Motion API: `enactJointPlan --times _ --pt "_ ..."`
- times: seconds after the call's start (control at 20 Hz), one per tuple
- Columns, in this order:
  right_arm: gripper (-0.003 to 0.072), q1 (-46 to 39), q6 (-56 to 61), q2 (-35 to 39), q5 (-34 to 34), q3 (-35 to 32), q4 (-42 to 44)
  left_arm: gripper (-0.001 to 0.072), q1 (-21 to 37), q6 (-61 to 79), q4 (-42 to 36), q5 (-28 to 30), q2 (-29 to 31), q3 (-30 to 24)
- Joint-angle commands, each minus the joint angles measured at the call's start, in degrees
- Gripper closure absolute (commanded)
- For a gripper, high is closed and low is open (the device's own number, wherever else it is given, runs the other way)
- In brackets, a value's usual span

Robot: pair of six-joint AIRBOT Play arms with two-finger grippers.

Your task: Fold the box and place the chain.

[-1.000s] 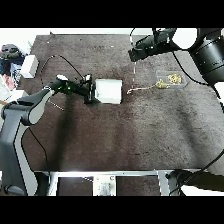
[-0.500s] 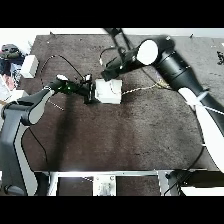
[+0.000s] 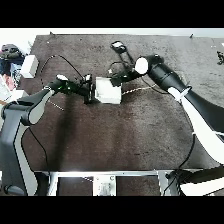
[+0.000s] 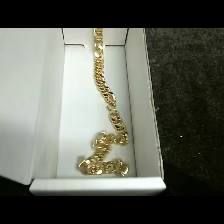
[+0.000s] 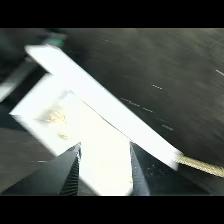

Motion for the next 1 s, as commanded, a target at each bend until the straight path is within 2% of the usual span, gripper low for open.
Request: enactJointPlan --times 0.0,0.15,0.4,0.75,0.95 --pt "0.0346 -8.50 3.63 2.43 -0.28 -5.20 0.00 0.0355 -0.02 0.00 0.00 0.00 0.02 0.04" --pt "0.0346 -18.03 9.99 5.77 -4.66 -13.94 0.07 0.0355 -0.02 0.02 0.00 0.02 0.02 0.04" --pt "0.0345 -27.28 17.59 3.72 -15.39 -23.12 3.39 0.0356 -0.02 0.02 0.00 0.02 0.02 0.04" --pt "0.0346 -26.21 17.55 -4.24 -30.97 -22.60 14.84 0.0355 -0.02 0.02 0.00 0.02 0.02 0.04" --pt "0.0349 -26.18 17.59 -6.16 -34.86 -21.81 17.03 0.0355 -0.02 0.00 0.00 0.02 0.02 0.04"
